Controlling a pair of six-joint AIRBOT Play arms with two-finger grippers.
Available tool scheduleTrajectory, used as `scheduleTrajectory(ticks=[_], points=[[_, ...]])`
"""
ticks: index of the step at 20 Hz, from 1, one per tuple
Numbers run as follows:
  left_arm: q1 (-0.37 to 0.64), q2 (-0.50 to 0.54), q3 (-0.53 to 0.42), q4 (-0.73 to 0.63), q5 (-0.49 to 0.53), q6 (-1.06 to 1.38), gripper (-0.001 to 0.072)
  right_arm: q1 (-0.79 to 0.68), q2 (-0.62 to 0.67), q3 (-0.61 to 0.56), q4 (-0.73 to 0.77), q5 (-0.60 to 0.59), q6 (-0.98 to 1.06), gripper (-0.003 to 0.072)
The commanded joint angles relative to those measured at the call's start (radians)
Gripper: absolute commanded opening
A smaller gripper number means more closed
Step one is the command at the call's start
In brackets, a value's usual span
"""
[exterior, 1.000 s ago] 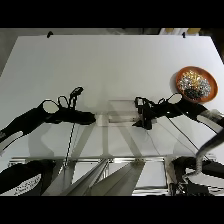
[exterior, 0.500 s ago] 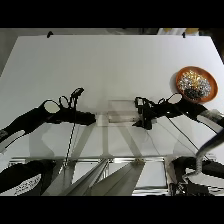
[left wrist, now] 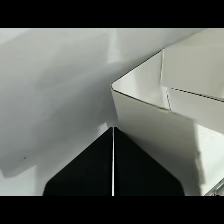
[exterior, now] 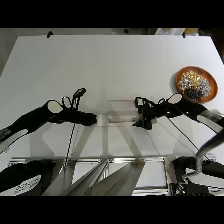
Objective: Fold the box and place the chain.
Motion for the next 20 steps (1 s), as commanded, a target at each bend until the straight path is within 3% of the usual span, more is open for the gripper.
scheduleTrajectory(ticks=[1, 7, 11, 20], points=[[-0.028, -0.014, 0.032, 0.000, -0.005, -0.002, 0.0002, 0.001, 0.000, 0.001, 0.000, 0.000, 0.000, 0.0399], [-0.060, -0.011, 0.108, 0.000, -0.041, -0.029, 0.0012, 0.001, 0.000, 0.001, 0.000, 0.000, 0.000, 0.0399], [-0.091, -0.011, 0.132, 0.000, -0.042, -0.029, 0.0089, 0.001, 0.000, 0.001, 0.000, 0.000, 0.000, 0.0399], [-0.095, -0.009, 0.156, 0.004, -0.061, -0.044, 0.0091, 0.001, 0.000, 0.001, 0.000, 0.000, 0.000, 0.0399]])
